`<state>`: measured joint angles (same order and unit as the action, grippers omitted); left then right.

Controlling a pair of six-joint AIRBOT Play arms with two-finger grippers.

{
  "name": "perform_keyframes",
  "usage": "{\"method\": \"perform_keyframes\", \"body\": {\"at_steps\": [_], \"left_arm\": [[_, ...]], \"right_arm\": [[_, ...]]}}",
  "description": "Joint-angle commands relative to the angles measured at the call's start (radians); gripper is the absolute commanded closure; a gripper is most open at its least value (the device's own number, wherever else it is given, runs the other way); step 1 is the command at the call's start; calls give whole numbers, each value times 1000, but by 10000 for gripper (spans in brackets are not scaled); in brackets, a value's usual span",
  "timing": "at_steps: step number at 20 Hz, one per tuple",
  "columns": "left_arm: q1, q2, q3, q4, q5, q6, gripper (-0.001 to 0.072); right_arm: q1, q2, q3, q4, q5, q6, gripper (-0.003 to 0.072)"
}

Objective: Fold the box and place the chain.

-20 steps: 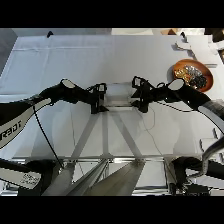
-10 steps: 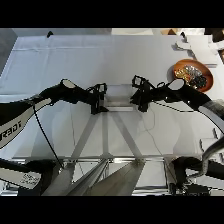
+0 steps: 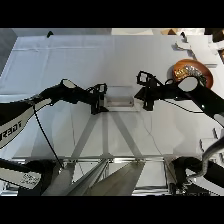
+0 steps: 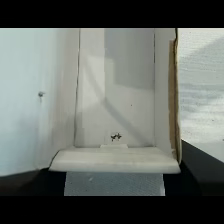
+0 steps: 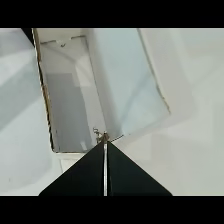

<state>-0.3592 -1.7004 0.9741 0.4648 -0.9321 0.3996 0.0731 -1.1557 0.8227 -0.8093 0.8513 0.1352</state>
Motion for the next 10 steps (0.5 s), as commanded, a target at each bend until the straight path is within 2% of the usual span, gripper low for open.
{"method": "perform_keyframes", "body": {"at_steps": [1, 4, 10], "left_arm": [[0, 0, 0, 0, 1, -1, 453], [0, 0, 0, 0, 1, -1, 453], [0, 0, 0, 0, 1, -1, 453]], "right_arm": [[-1, 95, 0, -47, -3, 157, 674], [-24, 126, 0, -109, -22, 310, 674], [-291, 89, -7, -114, -3, 728, 678]]}}
